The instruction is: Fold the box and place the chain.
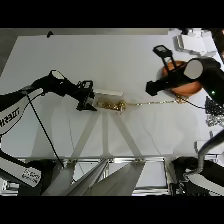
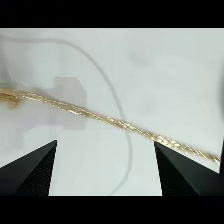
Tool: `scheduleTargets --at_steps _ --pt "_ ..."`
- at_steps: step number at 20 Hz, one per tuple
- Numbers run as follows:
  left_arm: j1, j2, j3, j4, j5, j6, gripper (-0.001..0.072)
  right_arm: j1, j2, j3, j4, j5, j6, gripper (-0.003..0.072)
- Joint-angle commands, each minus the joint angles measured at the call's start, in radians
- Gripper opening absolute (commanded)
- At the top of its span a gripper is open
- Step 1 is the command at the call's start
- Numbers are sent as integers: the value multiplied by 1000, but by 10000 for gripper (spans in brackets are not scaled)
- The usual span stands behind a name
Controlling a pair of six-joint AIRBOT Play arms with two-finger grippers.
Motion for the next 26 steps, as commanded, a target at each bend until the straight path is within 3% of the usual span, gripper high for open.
scheduleTargets --at_steps 1,5,9,17,21,26 --pt "1 1 0 0 0 0 56 -124 9 -61 -163 50 144 697" --pt "1 1 0 0 0 0 56 -192 8 -119 -196 -2 270 700" --pt "1 1 0 0 0 0 56 -206 -13 -120 -324 -21 410 698" --pt "1 1 0 0 0 0 56 -224 -204 -120 -319 -36 467 696" --pt "1 1 0 0 0 0 56 -264 -237 -120 -194 -133 531 690" --pt "1 1 0 0 0 0 56 -318 -243 -120 -216 -175 575 637"
